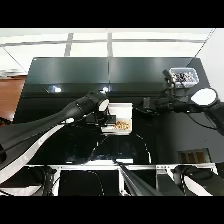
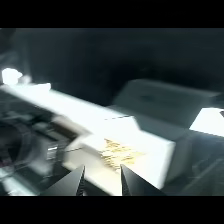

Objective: Fold the box and place the chain.

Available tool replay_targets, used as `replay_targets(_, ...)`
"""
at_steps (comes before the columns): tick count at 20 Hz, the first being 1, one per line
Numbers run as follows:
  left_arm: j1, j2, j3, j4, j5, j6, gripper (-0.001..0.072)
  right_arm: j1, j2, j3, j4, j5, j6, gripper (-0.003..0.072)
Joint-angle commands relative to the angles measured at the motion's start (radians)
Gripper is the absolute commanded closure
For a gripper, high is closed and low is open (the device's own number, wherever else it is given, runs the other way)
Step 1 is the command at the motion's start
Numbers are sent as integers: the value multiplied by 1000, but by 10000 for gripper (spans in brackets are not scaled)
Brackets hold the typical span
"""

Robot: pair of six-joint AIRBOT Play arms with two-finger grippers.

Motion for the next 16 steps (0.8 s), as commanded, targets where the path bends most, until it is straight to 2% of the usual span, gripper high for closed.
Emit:
replay_targets(1,15,6,1,-1,-20,-37,682,-109,0,0,-88,51,-39,413)
replay_targets(3,15,23,1,17,-14,-110,678,-128,0,0,-130,66,-40,413)
replay_targets(4,15,33,1,28,-10,-146,566,-127,0,0,-144,64,-40,413)
replay_targets(6,15,63,1,36,-7,-133,138,-127,0,0,-138,48,-39,413)
replay_targets(7,15,90,1,40,-4,-90,64,-127,0,0,-133,40,-39,413)
replay_targets(9,16,172,1,88,-14,61,63,-127,0,0,-132,39,-39,413)
replay_targets(12,42,335,-20,266,-162,157,64,-127,0,0,-134,27,-39,413)
replay_targets(14,147,451,-105,298,-180,172,63,-127,0,0,-129,-12,-33,413)
replay_targets(16,329,553,-249,180,-92,260,64,-127,0,0,-127,-33,-31,413)
